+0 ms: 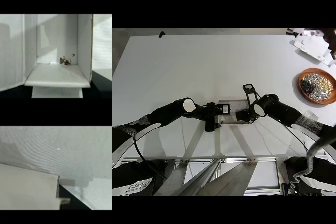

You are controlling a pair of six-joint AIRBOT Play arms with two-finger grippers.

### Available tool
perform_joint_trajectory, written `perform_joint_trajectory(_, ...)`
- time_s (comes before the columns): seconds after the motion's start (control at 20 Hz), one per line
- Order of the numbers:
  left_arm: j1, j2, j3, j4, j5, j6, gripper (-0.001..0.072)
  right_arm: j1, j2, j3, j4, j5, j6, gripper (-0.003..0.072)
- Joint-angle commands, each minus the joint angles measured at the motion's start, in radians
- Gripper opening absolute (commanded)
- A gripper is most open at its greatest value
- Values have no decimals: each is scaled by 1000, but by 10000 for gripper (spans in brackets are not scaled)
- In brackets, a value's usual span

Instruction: Fold the box and place the chain.

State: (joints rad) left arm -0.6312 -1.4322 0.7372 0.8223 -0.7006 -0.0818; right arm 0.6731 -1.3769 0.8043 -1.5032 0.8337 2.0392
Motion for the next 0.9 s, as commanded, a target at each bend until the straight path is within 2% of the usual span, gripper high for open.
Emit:
perform_joint_trajectory(0.0,0,0,0,1,1,3,13,1,0,0,9,-19,-13,15)
perform_joint_trajectory(0.1,0,0,0,1,1,3,13,1,13,0,16,-18,-32,18)
perform_joint_trajectory(0.15,0,0,0,1,1,3,13,1,27,0,15,-18,-32,92)
perform_joint_trajectory(0.25,0,0,0,2,1,3,13,1,62,0,14,-18,-36,351)
perform_joint_trajectory(0.3,0,0,0,1,1,3,13,1,82,0,15,-18,-51,385)
perform_joint_trajectory(0.5,0,0,0,1,0,3,13,0,188,0,6,16,-153,430)
perform_joint_trajectory(0.65,0,0,0,1,1,3,13,-27,291,0,-10,147,-259,451)
perform_joint_trajectory(0.75,0,0,0,1,1,3,13,-77,367,0,-28,241,-316,451)
perform_joint_trajectory(0.85,0,0,0,1,0,3,13,-189,453,8,-43,232,-356,451)
